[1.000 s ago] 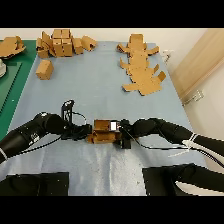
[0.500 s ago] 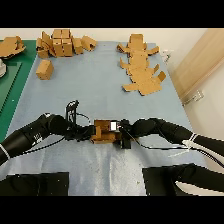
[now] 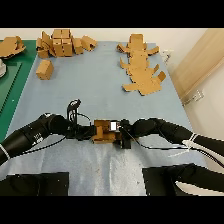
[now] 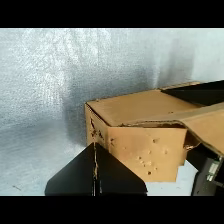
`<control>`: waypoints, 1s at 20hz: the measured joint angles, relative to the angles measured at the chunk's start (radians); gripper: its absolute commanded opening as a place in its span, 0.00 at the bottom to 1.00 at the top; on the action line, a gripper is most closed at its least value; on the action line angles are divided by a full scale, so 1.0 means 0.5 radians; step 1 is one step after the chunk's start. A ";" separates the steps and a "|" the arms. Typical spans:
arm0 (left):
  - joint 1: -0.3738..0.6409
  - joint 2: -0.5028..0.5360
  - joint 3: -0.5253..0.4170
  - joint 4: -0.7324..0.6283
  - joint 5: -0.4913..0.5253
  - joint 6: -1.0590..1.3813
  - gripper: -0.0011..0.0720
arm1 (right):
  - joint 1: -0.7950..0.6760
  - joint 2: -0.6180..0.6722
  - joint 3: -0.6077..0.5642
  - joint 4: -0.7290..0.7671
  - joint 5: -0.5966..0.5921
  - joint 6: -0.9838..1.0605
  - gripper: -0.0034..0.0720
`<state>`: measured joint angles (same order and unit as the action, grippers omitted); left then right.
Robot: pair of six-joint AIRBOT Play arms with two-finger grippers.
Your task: Fold the box.
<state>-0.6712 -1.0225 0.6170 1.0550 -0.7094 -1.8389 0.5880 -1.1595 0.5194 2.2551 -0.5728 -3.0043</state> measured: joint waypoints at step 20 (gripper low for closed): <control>-0.100 0.002 0.206 0.317 -0.268 -0.413 0.03 | 0.000 0.000 0.000 -0.001 -0.001 0.000 0.63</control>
